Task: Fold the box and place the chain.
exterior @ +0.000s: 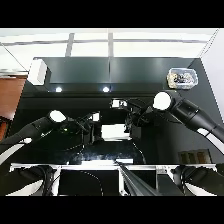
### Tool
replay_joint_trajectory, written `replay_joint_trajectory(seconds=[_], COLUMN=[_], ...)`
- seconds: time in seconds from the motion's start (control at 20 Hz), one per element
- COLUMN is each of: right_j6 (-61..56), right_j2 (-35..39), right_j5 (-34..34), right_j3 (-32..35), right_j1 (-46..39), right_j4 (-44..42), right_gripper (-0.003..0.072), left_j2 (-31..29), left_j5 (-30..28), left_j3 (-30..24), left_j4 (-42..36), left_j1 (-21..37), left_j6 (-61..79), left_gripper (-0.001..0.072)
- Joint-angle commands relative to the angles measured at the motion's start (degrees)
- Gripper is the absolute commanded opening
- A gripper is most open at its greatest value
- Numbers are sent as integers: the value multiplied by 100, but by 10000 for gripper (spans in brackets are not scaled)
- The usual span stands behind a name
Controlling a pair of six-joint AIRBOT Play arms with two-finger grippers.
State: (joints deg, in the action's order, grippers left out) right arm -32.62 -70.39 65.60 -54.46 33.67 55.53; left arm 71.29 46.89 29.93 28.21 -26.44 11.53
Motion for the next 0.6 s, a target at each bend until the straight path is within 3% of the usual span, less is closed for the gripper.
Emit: replay_joint_trajectory(seconds=[0.0, 0.1, 0.15, 0.55], right_j6=[0, 0, 0, 0], right_j2=[11, 11, 11, 11], right_j5=[-24, -35, -28, 131], right_j3=[-4, -4, -4, 0], right_j1=[2, 2, 2, 4], right_j4=[0, 0, 0, -2], right_gripper=[233, 215, 120, 131], left_j2=[4, 4, 4, 4], left_j5=[2, 2, 2, 2], left_j3=[2, 2, 2, 2], left_j4=[2, 2, 2, 2], left_j1=[-2, -2, -2, -2], left_j6=[0, 0, 0, 0], left_gripper=[351, 351, 351, 351])
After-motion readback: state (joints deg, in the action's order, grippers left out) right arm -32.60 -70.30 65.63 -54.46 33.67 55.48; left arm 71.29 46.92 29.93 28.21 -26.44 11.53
